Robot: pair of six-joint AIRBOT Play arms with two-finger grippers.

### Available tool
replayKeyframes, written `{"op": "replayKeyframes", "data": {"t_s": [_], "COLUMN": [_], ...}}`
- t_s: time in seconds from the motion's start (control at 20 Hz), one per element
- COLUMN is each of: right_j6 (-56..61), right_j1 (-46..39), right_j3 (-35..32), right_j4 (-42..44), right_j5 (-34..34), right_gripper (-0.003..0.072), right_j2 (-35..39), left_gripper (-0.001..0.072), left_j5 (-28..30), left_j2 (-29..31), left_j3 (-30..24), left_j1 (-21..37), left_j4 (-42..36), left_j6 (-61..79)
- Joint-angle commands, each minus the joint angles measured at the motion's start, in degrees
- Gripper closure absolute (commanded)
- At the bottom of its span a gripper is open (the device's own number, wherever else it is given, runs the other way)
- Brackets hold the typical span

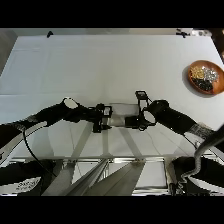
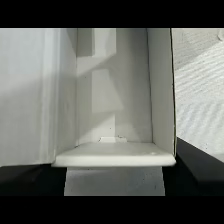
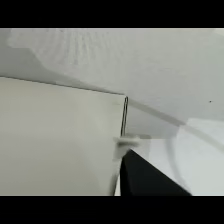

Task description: Fold the box and place the chain.

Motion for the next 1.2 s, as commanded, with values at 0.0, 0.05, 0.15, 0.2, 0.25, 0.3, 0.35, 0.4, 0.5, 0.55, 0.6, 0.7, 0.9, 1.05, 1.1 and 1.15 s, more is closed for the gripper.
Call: {"op": "replayKeyframes", "data": {"t_s": [0.0, 0.05, 0.15, 0.2, 0.25, 0.3, 0.35, 0.4, 0.5, 0.55, 0.6, 0.7, 0.9, 1.05, 1.1, 1.15], "right_j6": [-0.04, -0.07, -0.07, -0.07, -0.15, -0.74, -1.14, -1.14, -1.01, -0.61, 0.57, 0.87, -0.17, -1.49, -1.42, -1.38], "right_j1": [-0.02, -0.02, -0.02, -0.02, -0.02, -0.02, -0.02, -0.02, -0.02, -0.02, -0.02, -0.02, -0.68, -1.09, -0.9, -0.7], "right_j3": [0.17, 0.17, 0.17, 0.17, 0.17, 0.17, 0.17, 0.17, 0.17, 0.2, 0.33, 1.86, 7.98, 9.42, 9.44, 9.46], "right_j4": [0.13, 0.15, 0.15, 0.15, 0.15, 0.15, 0.15, 0.13, 0.15, 0.15, 0.09, -0.48, -3.52, -3.54, -3.43, -3.45], "right_j5": [-0.11, -0.66, -1.03, -1.05, -1.05, -1.05, -1.07, -1.07, -1.14, -1.31, -1.33, -0.5, 7.19, 11.93, 12.48, 13.11], "right_gripper": [0.0643, 0.0672, 0.0673, 0.0673, 0.0672, 0.0668, 0.0612, 0.0529, 0.0457, 0.0458, 0.0464, 0.0513, 0.0481, 0.0422, 0.0422, 0.0422], "right_j2": [-0.07, -0.07, -0.07, -0.07, -0.07, -0.04, -0.04, -0.04, -0.04, -0.04, -0.04, -0.04, -0.72, -1.88, -2.45, -3.1], "left_gripper": [0.0332, 0.0332, 0.0332, 0.0332, 0.0332, 0.0332, 0.0332, 0.0332, 0.0332, 0.0332, 0.0332, 0.0332, 0.0332, 0.0332, 0.0332, 0.0332], "left_j5": [0.09, 0.09, 0.07, 0.09, 0.07, 0.09, 0.09, 0.09, 0.09, 0.09, 0.09, 0.07, 0.07, 0.07, 0.07, 0.09], "left_j2": [0.04, 0.02, 0.02, 0.04, 0.04, 0.04, 0.02, 0.04, 0.04, 0.04, 0.04, 0.04, 0.04, 0.04, 0.04, 0.04], "left_j3": [0.02, 0.02, 0.02, 0.02, 0.02, 0.02, 0.02, 0.02, 0.02, 0.02, 0.02, 0.02, 0.02, 0.02, 0.02, 0.02], "left_j1": [0.04, 0.04, 0.04, 0.04, 0.04, 0.04, 0.04, 0.04, 0.04, 0.04, 0.04, 0.04, 0.04, 0.04, 0.04, 0.04], "left_j4": [0.0, 0.0, 0.0, 0.0, 0.0, 0.0, 0.0, 0.0, 0.0, 0.0, 0.0, 0.0, 0.0, 0.0, 0.0, 0.0], "left_j6": [0.0, 0.0, 0.0, 0.0, 0.0, 0.0, 0.0, 0.0, 0.0, 0.0, 0.0, 0.0, 0.0, 0.0, 0.0, 0.0]}}
